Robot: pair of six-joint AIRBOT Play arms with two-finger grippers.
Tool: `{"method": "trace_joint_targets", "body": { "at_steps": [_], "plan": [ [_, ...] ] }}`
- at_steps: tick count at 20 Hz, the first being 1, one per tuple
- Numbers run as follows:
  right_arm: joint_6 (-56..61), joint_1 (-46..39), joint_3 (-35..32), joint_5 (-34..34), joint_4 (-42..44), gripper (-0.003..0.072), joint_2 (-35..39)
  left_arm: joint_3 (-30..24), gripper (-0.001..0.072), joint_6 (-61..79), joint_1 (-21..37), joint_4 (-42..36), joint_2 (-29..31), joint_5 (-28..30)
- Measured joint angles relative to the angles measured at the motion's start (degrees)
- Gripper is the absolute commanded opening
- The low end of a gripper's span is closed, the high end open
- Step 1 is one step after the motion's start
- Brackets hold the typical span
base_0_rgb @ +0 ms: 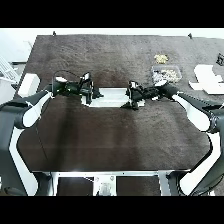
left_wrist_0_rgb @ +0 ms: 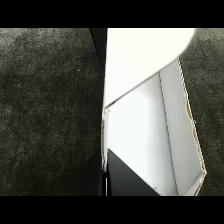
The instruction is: Fold the box and place the chain.
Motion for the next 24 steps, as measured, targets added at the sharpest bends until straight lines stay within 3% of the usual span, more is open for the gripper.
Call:
{"method": "trace_joint_targets", "body": {
  "at_steps": [21, 22, 23, 24],
  "plan": [
    [0.02, 0.0, 0.0, -0.02, 0.02, 0.0585, 0.0, -0.02, 0.0022, -0.02, 0.0, -1.03, -0.02, 0.0],
    [0.02, 0.0, 0.0, -0.02, 0.02, 0.0585, 0.0, -0.04, 0.011, 0.0, 0.0, -1.11, -0.04, 0.02],
    [0.02, 0.0, 0.0, -0.02, 0.02, 0.0585, 0.0, -0.04, 0.0395, -0.02, 0.0, -1.33, -0.04, 0.26],
    [0.0, 0.0, 0.0, 0.09, 0.0, 0.0585, 0.0, -0.02, 0.0407, -0.07, 0.0, -1.62, -0.04, 0.63]
  ]
}}
